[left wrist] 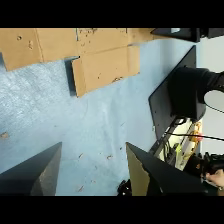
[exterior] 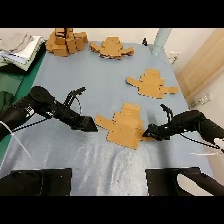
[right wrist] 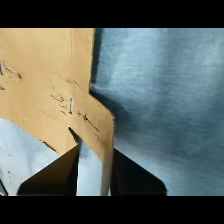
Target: Fold the box.
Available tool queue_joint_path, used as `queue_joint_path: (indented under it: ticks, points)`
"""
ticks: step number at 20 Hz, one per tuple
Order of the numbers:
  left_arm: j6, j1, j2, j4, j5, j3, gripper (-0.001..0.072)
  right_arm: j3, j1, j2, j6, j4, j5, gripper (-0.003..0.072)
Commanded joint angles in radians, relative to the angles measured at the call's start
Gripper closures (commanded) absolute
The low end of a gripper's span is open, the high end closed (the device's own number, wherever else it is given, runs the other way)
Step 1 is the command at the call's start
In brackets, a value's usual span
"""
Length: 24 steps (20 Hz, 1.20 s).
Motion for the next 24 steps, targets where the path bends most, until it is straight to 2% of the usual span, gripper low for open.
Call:
queue_joint_path:
  ticks: [1, 2, 3, 4, 5, 6, 9, 12, 14, 16, 19, 22, 24]
  points:
    - [-0.003, 0.001, 0.002, -0.043, 0.006, -0.002, 0.011, 0.003, 0.031, -0.037, -0.057, 0.054, 0.039, 0.0419]
    - [0.001, 0.001, 0.002, -0.042, 0.013, -0.002, 0.011, 0.008, 0.048, -0.042, -0.071, 0.061, 0.049, 0.0443]
    - [0.001, 0.001, 0.002, -0.039, 0.024, -0.002, 0.011, 0.016, 0.064, -0.046, -0.094, 0.071, 0.054, 0.0568]
    - [0.013, 0.001, 0.002, -0.039, 0.032, -0.002, 0.011, 0.026, 0.084, -0.047, -0.12, 0.086, 0.069, 0.0605]
    - [0.031, 0.001, 0.002, -0.035, 0.041, -0.002, 0.011, 0.035, 0.101, -0.048, -0.125, 0.093, 0.089, 0.0606]
    - [0.056, 0.002, -0.003, -0.035, 0.057, -0.002, 0.011, 0.04, 0.122, -0.047, -0.137, 0.096, 0.111, 0.0683]
    - [0.163, 0.045, -0.051, -0.046, 0.079, 0.007, 0.0109, 0.031, 0.23, -0.016, -0.199, 0.102, 0.116, 0.0684]
    - [0.278, 0.114, -0.138, -0.066, 0.073, 0.026, 0.0109, -0.01, 0.364, 0.085, -0.209, 0.089, 0.202, 0.0684]
    - [0.348, 0.142, -0.216, -0.101, 0.072, 0.053, 0.0109, -0.012, 0.407, 0.106, -0.186, 0.077, 0.237, 0.0685]
    - [0.412, 0.147, -0.308, -0.181, 0.051, 0.092, 0.0109, -0.013, 0.414, 0.101, -0.186, 0.076, 0.237, 0.0684]
    - [0.489, 0.137, -0.467, -0.293, -0.034, 0.184, 0.0109, -0.012, 0.415, 0.095, -0.188, 0.076, 0.249, 0.0684]
    - [0.543, 0.12, -0.573, -0.373, -0.059, 0.252, 0.0109, -0.012, 0.415, 0.094, -0.187, 0.074, 0.248, 0.0684]
    - [0.561, 0.104, -0.617, -0.381, -0.059, 0.28, 0.011, -0.012, 0.415, 0.094, -0.186, 0.076, 0.247, 0.0685]
